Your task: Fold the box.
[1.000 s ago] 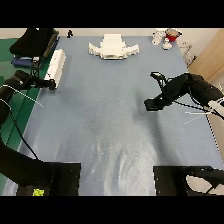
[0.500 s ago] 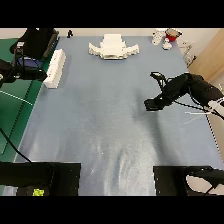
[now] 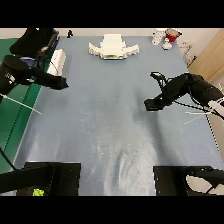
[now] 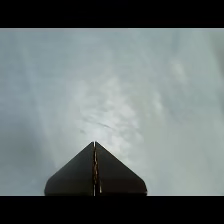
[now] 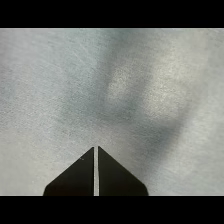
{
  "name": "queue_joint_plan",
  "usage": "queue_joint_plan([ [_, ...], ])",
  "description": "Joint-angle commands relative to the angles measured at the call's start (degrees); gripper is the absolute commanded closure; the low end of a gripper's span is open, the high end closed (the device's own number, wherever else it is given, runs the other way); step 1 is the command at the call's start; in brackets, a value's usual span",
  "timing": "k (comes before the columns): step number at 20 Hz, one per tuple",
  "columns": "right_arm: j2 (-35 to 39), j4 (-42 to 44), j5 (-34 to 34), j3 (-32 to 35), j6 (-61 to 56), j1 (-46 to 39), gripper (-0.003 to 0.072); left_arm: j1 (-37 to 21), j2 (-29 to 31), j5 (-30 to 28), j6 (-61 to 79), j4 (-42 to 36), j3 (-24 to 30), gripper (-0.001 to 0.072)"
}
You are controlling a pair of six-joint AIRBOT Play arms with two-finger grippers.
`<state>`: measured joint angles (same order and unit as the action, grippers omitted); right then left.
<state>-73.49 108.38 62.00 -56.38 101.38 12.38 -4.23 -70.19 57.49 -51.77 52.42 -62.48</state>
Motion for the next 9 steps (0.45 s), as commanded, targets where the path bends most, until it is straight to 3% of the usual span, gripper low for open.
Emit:
queue_joint_plan([
  [1,0.0,0.0,0.0,-0.1,0.0,0.0,0.0649,10.6,6.0,-3.1,-6.7,3.4,9.4,0.0698],
  [4,0.0,0.0,0.0,-0.1,0.0,0.0,0.0649,18.0,7.0,-8.0,-7.9,3.3,14.1,0.0693],
  [9,0.0,0.0,0.0,-0.1,0.0,0.0,0.0649,24.0,6.6,-7.9,-7.9,1.8,14.5,0.0693],
])
